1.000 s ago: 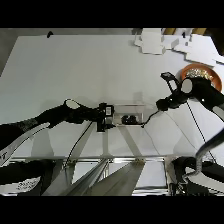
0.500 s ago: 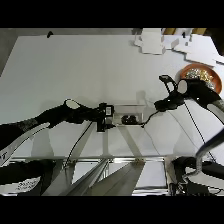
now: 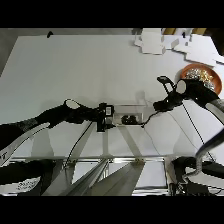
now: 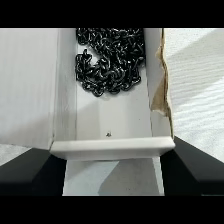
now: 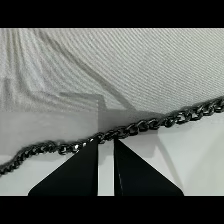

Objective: Fold the box and place the chain.

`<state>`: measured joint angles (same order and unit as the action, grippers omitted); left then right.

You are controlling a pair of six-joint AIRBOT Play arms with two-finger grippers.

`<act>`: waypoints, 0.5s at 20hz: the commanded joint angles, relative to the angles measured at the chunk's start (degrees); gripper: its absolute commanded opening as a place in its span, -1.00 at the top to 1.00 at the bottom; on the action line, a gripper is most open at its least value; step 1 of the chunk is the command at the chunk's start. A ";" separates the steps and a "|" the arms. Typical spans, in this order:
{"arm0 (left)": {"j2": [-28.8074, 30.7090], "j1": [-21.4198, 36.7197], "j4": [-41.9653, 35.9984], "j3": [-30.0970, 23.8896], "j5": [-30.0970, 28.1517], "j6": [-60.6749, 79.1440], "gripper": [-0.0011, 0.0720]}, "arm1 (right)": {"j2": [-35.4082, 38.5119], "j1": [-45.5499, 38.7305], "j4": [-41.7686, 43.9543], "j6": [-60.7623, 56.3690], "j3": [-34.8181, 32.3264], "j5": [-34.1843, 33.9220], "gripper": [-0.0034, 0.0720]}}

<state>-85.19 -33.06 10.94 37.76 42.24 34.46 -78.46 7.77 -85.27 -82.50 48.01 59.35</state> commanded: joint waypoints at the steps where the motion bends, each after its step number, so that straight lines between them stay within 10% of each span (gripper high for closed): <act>1: 0.00 0.00 0.02 0.00 -0.02 0.02 0.39 | 2.69 -0.04 0.20 1.75 0.09 0.33 0.87; 10: 0.00 0.00 0.02 0.00 -0.02 0.02 0.39 | 17.38 0.02 7.19 3.96 0.07 7.61 0.87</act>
<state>-85.19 -33.06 10.94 37.76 42.24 34.48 -65.36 7.73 -82.52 -80.23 48.01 64.40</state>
